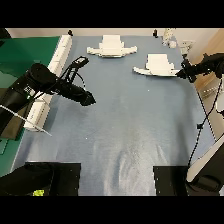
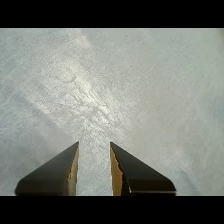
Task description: Fold the box.
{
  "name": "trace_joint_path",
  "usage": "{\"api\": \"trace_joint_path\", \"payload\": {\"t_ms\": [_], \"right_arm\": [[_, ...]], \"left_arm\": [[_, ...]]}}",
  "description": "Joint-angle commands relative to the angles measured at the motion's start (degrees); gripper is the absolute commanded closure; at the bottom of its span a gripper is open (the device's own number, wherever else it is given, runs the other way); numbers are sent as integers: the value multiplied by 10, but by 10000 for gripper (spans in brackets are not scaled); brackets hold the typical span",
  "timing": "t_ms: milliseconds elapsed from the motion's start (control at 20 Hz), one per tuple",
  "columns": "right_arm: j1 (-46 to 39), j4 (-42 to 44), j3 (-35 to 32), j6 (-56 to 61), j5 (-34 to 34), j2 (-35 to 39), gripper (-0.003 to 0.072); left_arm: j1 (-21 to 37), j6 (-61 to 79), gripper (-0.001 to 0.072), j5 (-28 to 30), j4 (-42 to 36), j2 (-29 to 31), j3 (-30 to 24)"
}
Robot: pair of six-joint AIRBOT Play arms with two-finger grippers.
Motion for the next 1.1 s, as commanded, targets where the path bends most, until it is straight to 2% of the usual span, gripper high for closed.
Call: {"api": "trace_joint_path", "payload": {"t_ms": [0, 250, 400, 600, 800, 900, 1050], "right_arm": [[1, 28, 2, -16, -26, 14, 688], [9, -3, -31, -22, -125, 73, 692], [31, -8, -125, -38, -112, 151, 692], [68, -14, -369, -41, -4, 335, 692], [130, -12, -689, -14, 140, 562, 692], [163, -9, -815, 16, 179, 669, 691], [209, -9, -939, 63, 189, 797, 690]], "left_arm": [[0, 0, 417, 0, 0, 0, 0], [0, 0, 417, 0, 0, 0, 0], [0, 0, 417, 0, 0, 0, 0], [0, 0, 417, 0, 0, 0, 0], [0, 0, 417, 0, 0, 0, 0], [0, 0, 417, 0, 0, 0, 0], [0, 0, 417, 0, 0, 0, 0]]}}
